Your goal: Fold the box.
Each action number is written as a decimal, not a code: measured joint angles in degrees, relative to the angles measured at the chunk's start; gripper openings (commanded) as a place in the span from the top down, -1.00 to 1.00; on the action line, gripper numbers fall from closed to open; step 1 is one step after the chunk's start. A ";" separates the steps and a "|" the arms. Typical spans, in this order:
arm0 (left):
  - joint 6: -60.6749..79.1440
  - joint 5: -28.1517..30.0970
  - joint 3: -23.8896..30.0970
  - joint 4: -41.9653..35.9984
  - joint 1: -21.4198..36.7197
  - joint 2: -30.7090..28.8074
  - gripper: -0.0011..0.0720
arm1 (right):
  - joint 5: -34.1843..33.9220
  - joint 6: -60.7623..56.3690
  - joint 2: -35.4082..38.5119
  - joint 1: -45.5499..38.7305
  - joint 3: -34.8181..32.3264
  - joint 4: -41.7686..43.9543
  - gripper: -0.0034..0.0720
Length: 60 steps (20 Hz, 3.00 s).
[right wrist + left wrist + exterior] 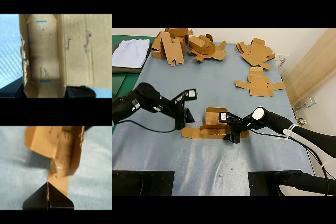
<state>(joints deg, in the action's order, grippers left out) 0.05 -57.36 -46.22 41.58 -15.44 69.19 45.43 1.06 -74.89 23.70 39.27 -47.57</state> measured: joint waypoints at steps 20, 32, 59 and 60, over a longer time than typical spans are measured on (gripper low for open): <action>10.67 13.00 7.65 0.57 -12.72 -1.75 -0.60 | 0.02 0.00 -0.02 0.00 0.00 0.00 -0.48; 6.93 15.37 7.65 1.05 -14.01 -0.92 0.09 | 0.02 0.00 -0.02 0.00 0.00 0.00 -0.48; 7.61 21.38 7.54 -0.74 -18.60 -0.11 0.80 | 0.00 -0.02 0.00 0.00 0.00 0.00 -0.48; 7.63 21.75 7.52 -0.92 -18.78 -0.02 0.80 | 0.00 -0.02 0.00 0.00 0.00 0.00 -0.48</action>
<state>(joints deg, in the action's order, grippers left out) 7.68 -35.62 -38.70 40.66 -34.22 69.17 45.43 1.04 -74.89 23.70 39.27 -47.57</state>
